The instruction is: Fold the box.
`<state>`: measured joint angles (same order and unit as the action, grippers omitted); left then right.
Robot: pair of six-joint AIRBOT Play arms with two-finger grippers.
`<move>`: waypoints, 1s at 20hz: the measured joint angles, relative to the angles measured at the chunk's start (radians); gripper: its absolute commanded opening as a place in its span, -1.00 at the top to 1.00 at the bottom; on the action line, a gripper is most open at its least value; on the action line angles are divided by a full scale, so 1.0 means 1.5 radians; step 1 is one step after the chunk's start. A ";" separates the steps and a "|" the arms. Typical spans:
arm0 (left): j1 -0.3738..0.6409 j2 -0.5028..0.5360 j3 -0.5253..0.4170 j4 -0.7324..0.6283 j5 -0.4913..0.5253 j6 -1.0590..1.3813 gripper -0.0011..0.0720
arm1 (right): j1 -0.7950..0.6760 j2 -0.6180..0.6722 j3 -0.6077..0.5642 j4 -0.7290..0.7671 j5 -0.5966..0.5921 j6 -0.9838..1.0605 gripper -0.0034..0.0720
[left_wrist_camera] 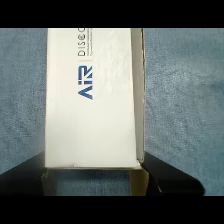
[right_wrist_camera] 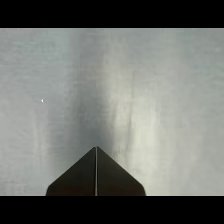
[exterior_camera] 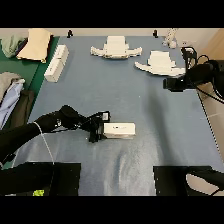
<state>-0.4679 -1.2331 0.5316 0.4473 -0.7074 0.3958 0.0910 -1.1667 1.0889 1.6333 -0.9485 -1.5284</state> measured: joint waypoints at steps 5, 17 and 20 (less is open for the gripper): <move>0.000 0.000 0.000 0.000 0.000 0.000 -0.38 | -0.004 -0.006 0.001 0.013 0.022 -0.021 0.90; 0.000 0.000 0.002 -0.004 0.000 -0.003 -0.38 | -0.006 -0.007 0.001 0.014 -0.016 -0.028 0.90; 0.005 0.011 0.017 -0.002 -0.001 -0.075 -0.38 | -0.006 -0.007 0.001 0.015 -0.017 -0.028 0.90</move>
